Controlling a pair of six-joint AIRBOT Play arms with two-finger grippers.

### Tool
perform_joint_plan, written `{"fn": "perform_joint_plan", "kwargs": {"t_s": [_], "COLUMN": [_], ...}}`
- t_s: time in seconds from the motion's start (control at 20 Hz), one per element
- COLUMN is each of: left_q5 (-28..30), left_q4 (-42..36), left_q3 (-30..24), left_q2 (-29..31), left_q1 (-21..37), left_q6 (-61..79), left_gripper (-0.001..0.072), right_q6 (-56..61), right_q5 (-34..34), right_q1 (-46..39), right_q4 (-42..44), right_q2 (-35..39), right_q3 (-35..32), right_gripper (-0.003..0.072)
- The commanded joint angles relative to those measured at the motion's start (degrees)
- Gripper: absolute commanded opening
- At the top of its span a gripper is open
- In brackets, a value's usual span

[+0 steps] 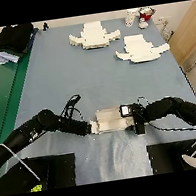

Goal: Fold the box.

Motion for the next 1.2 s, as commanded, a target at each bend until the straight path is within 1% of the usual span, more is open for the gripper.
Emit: {"fn": "perform_joint_plan", "kwargs": {"t_s": [0.0,0.1,0.25,0.3,0.35,0.4,0.6,0.7,0.85,0.9,0.95,1.0,1.15], "left_q5": [-0.63,-1.33,-3.15,-3.45,-3.63,-3.67,-2.91,-2.21,-1.88,-1.64,-1.38,-0.61,1.84], "left_q4": [1.49,3.39,3.63,3.63,3.61,3.39,2.86,1.57,-2.89,-2.69,-2.10,0.17,11.43], "left_q3": [2.58,4.79,6.93,7.04,7.04,7.04,7.02,7.02,7.04,7.04,7.04,7.04,7.78], "left_q2": [-0.09,-0.09,-0.09,-0.09,-0.11,-0.09,-0.11,-0.15,-0.57,-0.61,-0.76,-1.18,-2.86], "left_q1": [-0.70,-0.70,-0.70,-0.72,-0.72,-0.72,-0.72,-0.74,-1.05,-1.77,-2.73,-4.04,-8.15], "left_q6": [-0.33,-0.33,-1.31,-1.55,-1.60,-1.81,-1.79,-1.79,-1.60,-1.81,-2.10,-5.75,-21.94], "left_gripper": [0.0014,0.0015,0.0017,0.0043,0.0267,0.0382,0.0383,0.0384,0.0384,0.0384,0.0384,0.0384,0.0384], "right_q6": [0.00,0.00,0.00,0.00,0.00,0.00,0.00,0.00,0.00,0.00,0.00,0.00,0.00], "right_q5": [0.02,0.02,0.02,0.04,0.02,0.02,0.02,0.02,0.02,0.02,0.02,0.02,0.04], "right_q1": [0.02,0.02,0.02,0.02,0.02,0.02,0.02,0.02,0.02,0.02,0.02,0.02,0.02], "right_q4": [0.00,0.00,0.00,-0.02,0.00,0.00,0.00,0.00,0.00,0.00,-0.02,-0.02,-0.02], "right_q2": [-0.02,-0.02,-0.02,-0.02,-0.02,-0.02,-0.02,-0.02,-0.02,-0.02,-0.02,-0.02,-0.02], "right_q3": [0.04,0.04,0.04,0.04,0.04,0.04,0.04,0.04,0.04,0.04,0.04,0.04,0.04], "right_gripper": [0.0509,0.0509,0.0508,0.0508,0.0508,0.0508,0.0508,0.0508,0.0508,0.0509,0.0509,0.0508,0.0508]}}
